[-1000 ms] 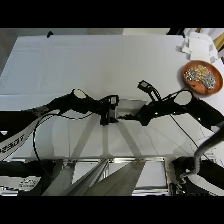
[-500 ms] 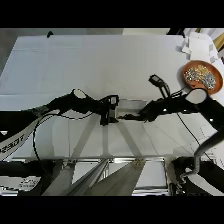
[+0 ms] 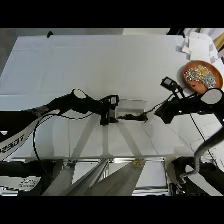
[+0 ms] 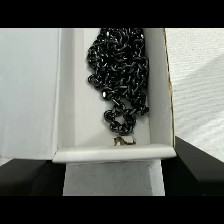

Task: Fold the box and place the chain.

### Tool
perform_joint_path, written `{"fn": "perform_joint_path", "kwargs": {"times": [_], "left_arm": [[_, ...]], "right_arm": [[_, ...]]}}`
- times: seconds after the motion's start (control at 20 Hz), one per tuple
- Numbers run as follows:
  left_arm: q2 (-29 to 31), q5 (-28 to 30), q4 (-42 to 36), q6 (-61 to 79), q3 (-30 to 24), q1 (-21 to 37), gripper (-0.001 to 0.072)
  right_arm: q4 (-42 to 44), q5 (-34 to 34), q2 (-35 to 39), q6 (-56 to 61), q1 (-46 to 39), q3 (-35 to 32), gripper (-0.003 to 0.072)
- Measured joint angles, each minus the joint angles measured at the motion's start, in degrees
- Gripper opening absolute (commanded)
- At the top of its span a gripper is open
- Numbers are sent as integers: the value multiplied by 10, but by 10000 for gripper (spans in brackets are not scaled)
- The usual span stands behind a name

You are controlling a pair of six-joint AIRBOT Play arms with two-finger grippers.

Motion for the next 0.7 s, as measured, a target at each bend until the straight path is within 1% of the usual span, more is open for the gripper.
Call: {"fn": "perform_joint_path", "kwargs": {"times": [0.05,0.15,0.3,0.5,0.7], "left_arm": [[0,0,0,0,0,0,286],[0,0,0,0,0,0,286],[0,0,0,0,0,0,286],[0,0,0,0,0,0,286],[0,0,0,0,0,0,286]], "right_arm": [[-1,0,-2,-35,0,-9,302],[0,-4,-4,-107,7,-35,302],[10,-49,-6,-186,30,-74,302],[21,-123,-7,-235,61,-101,302],[71,-170,-21,-276,74,-109,302]]}}
